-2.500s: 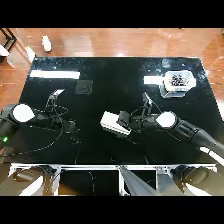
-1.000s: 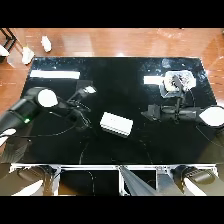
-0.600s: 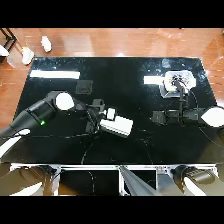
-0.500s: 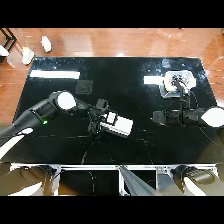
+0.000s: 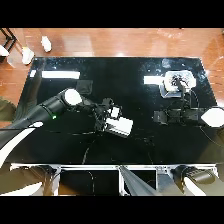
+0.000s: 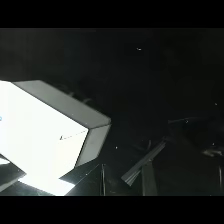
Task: Fold the box and place the chain.
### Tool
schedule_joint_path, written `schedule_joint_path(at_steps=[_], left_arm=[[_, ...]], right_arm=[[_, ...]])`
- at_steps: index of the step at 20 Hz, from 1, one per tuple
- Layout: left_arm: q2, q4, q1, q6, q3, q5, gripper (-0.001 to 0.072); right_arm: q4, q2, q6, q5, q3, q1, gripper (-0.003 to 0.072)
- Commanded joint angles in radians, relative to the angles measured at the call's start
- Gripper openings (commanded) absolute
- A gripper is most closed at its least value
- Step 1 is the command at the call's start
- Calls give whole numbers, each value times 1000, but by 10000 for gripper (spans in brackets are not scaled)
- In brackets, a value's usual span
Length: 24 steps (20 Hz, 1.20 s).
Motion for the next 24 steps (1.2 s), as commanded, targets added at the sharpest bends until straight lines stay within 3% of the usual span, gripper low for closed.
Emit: schedule_joint_path(at_steps=[1,10,17,24], left_arm=[[-42,13,4,32,14,-21,625],[-53,-6,37,75,14,-2,625],[-64,-22,51,-51,16,-76,624],[-118,6,53,-74,101,-126,624]], right_arm=[[-1,-1,0,-5,0,0,21],[-1,-2,0,-8,0,0,21],[-1,-2,0,-17,0,0,20],[-1,-2,0,-22,0,0,20]])
